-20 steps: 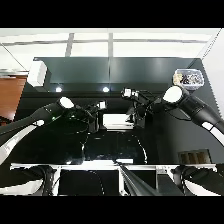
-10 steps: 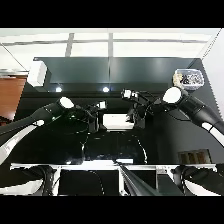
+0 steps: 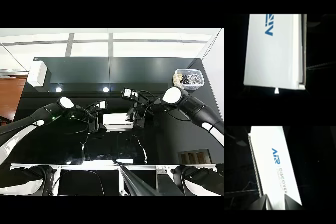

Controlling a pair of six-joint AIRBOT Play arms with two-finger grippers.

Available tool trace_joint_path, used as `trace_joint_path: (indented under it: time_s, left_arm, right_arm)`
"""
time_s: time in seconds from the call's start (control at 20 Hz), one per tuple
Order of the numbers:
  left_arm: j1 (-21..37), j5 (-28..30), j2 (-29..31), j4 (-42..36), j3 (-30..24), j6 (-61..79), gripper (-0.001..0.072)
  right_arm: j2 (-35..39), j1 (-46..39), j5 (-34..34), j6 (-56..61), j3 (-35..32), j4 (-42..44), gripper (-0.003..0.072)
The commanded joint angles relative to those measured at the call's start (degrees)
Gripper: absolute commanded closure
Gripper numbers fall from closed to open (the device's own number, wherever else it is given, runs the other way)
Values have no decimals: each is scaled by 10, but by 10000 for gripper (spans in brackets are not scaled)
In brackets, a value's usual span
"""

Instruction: Fold the box and place the chain.

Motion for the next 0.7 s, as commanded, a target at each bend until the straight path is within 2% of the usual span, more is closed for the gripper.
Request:
trace_joint_path:
  time_s: [0.0, 0.65]
  left_arm:
    - [0, -1, 0, 0, 0, 1, 324]
    - [0, -1, 0, 0, 0, 1, 323]
  right_arm:
    - [0, 0, -1, 3, 0, 0, 447]
    - [0, 0, -3, 11, 0, -1, 448]
